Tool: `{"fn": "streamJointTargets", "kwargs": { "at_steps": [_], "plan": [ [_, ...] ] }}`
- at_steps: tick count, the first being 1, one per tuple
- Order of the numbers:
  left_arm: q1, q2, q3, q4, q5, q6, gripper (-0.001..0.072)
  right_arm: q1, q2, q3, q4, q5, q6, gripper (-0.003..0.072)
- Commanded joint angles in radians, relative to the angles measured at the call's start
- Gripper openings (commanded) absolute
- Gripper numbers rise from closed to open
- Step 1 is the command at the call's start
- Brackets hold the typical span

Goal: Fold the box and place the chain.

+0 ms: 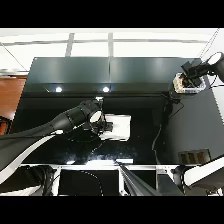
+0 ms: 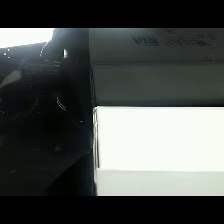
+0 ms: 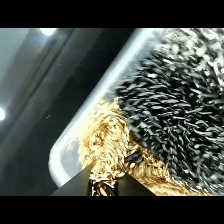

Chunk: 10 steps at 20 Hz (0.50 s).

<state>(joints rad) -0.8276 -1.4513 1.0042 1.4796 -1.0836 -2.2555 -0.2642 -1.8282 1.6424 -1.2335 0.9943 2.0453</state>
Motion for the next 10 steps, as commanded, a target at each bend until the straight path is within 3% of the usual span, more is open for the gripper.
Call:
{"fn": "streamJointTargets", "kwargs": {
  "at_steps": [1,10],
  "plan": [
    [0.000,0.000,0.000,0.000,0.001,0.000,0.0030,-0.004,0.079,0.034,0.022,0.086,-0.196,0.0010],
    [0.000,0.000,0.000,0.000,0.000,0.000,0.0030,-0.006,0.417,0.039,0.026,0.114,-0.387,0.0009]
  ]
}}
